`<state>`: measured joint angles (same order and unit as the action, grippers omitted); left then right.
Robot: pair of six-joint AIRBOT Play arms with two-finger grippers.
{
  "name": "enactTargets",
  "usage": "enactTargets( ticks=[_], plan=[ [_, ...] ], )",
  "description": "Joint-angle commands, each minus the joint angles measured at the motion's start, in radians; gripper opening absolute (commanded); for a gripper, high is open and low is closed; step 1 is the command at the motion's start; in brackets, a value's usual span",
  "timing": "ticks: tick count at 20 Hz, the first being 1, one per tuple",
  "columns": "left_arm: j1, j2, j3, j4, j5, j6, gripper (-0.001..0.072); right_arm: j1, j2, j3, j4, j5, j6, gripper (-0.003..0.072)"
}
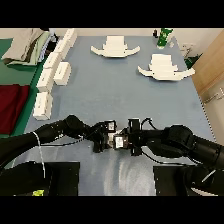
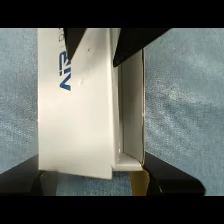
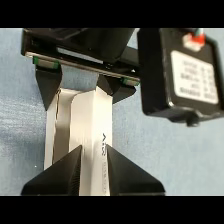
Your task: Fold the box.
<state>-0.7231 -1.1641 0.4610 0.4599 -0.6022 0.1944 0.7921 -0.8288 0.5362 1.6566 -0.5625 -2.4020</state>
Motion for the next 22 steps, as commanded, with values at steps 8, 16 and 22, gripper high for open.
enactTargets(
  ticks=[8, 16, 22],
  plan=[
    [0.000, 0.000, 0.001, 0.000, 0.000, 0.000, 0.0537, 0.002, -0.015, 0.000, 0.084, -0.059, 0.000, 0.0213],
    [0.000, 0.000, 0.001, 0.000, 0.000, 0.000, 0.0537, 0.002, -0.017, 0.000, 0.106, -0.061, 0.000, 0.0233],
    [0.000, 0.000, 0.001, 0.000, 0.000, 0.000, 0.0538, 0.002, 0.026, 0.001, 0.106, -0.060, 0.001, 0.0378]
  ],
)
